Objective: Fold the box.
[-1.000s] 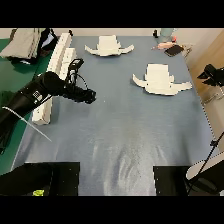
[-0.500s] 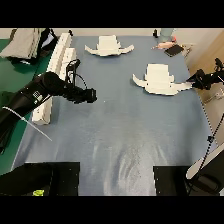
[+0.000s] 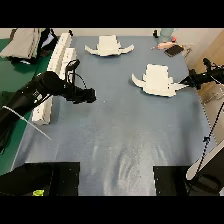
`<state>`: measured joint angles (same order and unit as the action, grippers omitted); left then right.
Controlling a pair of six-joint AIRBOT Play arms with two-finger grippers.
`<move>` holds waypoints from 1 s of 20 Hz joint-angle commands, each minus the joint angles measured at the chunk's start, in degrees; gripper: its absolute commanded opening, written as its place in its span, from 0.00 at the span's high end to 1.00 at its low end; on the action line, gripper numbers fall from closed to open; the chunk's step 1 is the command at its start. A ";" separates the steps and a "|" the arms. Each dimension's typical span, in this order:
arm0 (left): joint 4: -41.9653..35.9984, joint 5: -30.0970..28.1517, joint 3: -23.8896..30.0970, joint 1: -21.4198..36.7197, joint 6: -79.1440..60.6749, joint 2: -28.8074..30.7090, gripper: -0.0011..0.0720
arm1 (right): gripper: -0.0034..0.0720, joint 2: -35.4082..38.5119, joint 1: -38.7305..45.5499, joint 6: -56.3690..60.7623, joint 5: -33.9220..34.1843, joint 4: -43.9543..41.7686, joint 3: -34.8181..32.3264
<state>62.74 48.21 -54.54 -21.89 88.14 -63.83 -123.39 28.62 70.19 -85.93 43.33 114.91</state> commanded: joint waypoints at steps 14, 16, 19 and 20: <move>-0.09 16.48 -2.40 12.15 -12.76 2.27 0.35 | 0.96 51.54 -22.14 -0.92 27.76 -9.33 -76.32; -0.92 18.99 -2.38 12.98 -14.88 2.43 0.35 | 0.96 60.43 -26.05 2.54 30.88 -9.25 -84.59; -4.55 22.25 -2.16 14.47 -17.75 3.30 0.35 | 0.96 71.06 -31.30 8.66 34.05 -8.28 -91.86; -5.33 22.80 -1.73 14.84 -18.43 3.93 0.35 | 0.95 73.00 -32.17 10.23 34.27 -7.19 -92.72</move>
<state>60.14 67.72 -56.73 -8.25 72.90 -60.77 -59.40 0.51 74.65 -56.18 34.63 29.39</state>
